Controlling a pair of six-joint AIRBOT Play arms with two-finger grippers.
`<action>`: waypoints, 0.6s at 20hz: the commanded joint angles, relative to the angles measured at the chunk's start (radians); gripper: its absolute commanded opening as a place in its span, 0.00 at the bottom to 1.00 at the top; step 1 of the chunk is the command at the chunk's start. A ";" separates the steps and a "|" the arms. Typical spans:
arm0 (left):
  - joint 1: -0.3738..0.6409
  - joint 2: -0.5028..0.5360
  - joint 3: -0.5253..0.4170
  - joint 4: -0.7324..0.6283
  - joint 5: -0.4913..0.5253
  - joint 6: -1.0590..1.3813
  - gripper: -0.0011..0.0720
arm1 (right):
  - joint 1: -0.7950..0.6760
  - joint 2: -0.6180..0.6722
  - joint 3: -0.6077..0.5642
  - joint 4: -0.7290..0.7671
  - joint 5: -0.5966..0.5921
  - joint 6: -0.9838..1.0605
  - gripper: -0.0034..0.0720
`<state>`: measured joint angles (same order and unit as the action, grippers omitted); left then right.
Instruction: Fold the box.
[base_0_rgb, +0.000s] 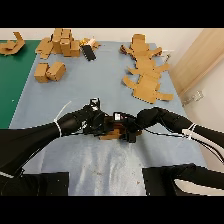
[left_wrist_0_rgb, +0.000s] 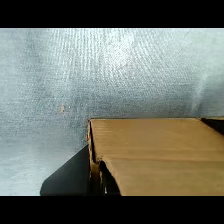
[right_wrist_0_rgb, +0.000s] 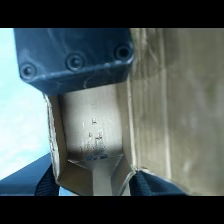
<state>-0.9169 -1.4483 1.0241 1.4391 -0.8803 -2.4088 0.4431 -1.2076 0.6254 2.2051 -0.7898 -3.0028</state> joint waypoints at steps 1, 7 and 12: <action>0.000 0.000 0.002 -0.007 0.006 0.011 0.03 | 0.001 0.000 0.001 0.002 -0.003 -0.001 0.72; 0.000 0.000 0.002 -0.010 -0.023 0.021 0.03 | 0.001 0.000 0.001 0.002 -0.003 -0.001 0.72; 0.000 0.000 0.005 -0.011 -0.028 0.037 0.32 | 0.001 0.000 0.001 0.002 -0.003 -0.001 0.72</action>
